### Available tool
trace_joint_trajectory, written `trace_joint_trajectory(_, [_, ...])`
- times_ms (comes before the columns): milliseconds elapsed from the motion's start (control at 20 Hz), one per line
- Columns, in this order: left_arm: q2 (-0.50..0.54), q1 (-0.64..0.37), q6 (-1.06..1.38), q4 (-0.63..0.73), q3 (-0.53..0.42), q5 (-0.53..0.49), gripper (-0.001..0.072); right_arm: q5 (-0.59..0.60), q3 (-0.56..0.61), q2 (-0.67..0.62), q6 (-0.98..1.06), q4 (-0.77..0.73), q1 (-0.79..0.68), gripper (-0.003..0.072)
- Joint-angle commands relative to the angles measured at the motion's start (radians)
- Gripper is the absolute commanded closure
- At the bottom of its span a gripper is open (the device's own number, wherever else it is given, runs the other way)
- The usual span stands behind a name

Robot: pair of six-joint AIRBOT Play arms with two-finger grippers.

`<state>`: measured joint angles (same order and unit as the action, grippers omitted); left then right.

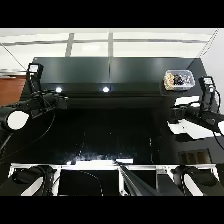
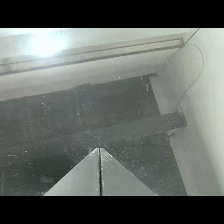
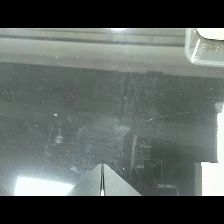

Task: Fold the box and place the chain.

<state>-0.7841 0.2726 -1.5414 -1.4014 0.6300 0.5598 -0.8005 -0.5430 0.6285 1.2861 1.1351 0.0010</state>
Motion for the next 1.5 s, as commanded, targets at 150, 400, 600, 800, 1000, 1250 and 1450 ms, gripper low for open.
trace_joint_trajectory(150, [0.0,-0.001,0.0,0.0,0.0,0.0,0.068,0.0,0.001,-0.001,0.0,0.0,0.001,0.0669])
trace_joint_trajectory(400, [0.0,-0.001,0.0,0.0,0.0,0.0,0.068,0.0,0.001,-0.001,0.0,0.0,0.001,0.0669])
trace_joint_trajectory(600, [0.0,-0.001,0.0,0.0,0.0,0.0,0.068,0.0,0.001,-0.001,0.0,0.0,0.001,0.0669])
trace_joint_trajectory(800, [0.0,-0.001,0.0,0.004,0.0,-0.006,0.068,0.03,0.001,-0.001,0.001,-0.018,0.001,0.0669])
trace_joint_trajectory(1000, [0.0,0.0,0.0,0.014,0.0,-0.068,0.068,0.209,0.001,-0.001,0.001,-0.046,0.001,0.0666])
trace_joint_trajectory(1250, [-0.004,0.0,0.0,0.068,0.0,-0.292,0.0508,0.442,-0.01,0.02,0.05,-0.033,-0.031,-0.0029])
trace_joint_trajectory(1450, [-0.002,0.0,-0.009,0.12,0.001,-0.237,0.0005,0.218,-0.235,0.237,0.261,0.1,-0.365,-0.0028])
